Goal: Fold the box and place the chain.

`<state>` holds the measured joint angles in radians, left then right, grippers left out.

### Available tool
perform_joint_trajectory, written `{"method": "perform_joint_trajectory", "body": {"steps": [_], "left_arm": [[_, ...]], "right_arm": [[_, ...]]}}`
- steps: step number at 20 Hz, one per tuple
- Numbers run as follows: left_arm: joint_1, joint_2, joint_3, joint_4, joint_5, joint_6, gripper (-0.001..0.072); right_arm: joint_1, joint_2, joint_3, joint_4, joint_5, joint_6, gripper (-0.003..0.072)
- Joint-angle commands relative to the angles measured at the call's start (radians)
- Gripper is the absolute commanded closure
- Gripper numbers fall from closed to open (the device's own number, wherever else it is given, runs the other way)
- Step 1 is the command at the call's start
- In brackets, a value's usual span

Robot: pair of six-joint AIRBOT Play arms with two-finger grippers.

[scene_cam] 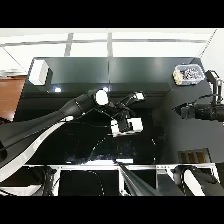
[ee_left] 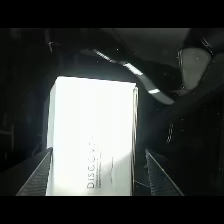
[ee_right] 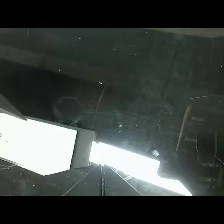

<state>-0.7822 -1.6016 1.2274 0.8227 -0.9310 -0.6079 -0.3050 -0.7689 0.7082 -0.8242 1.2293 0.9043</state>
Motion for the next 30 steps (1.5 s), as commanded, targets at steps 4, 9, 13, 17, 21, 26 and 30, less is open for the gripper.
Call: {"method": "perform_joint_trajectory", "body": {"steps": [4,9,13,17,21,26,30], "left_arm": [[-0.037,-0.003,0.003,0.094,-0.019,-0.064,-0.0011],[-0.076,-0.003,0.003,0.211,-0.02,-0.134,-0.0011],[-0.092,-0.004,0.003,0.306,-0.009,-0.157,0.0041],[-0.068,0.034,0.054,0.506,-0.101,-0.257,0.0432],[0.093,0.158,0.135,0.651,-0.262,-0.488,0.0431],[0.495,0.33,0.087,0.74,-0.434,-0.66,0.0431],[0.913,0.366,-0.014,0.727,-0.38,-0.686,0.0431]], "right_arm": [[0.0,0.001,0.0,0.0,0.0,0.0,0.0661],[0.0,0.001,0.0,0.0,-0.001,0.001,0.0661],[0.0,0.001,0.0,0.0,-0.002,0.001,0.0661],[0.0,0.001,0.0,0.001,-0.002,0.005,0.0661],[0.0,0.0,0.0,0.0,-0.008,0.005,0.0661],[0.0,0.0,0.0,0.0,-0.022,0.005,0.0661],[0.0,0.0,0.0,0.001,-0.052,0.005,0.0661]]}}
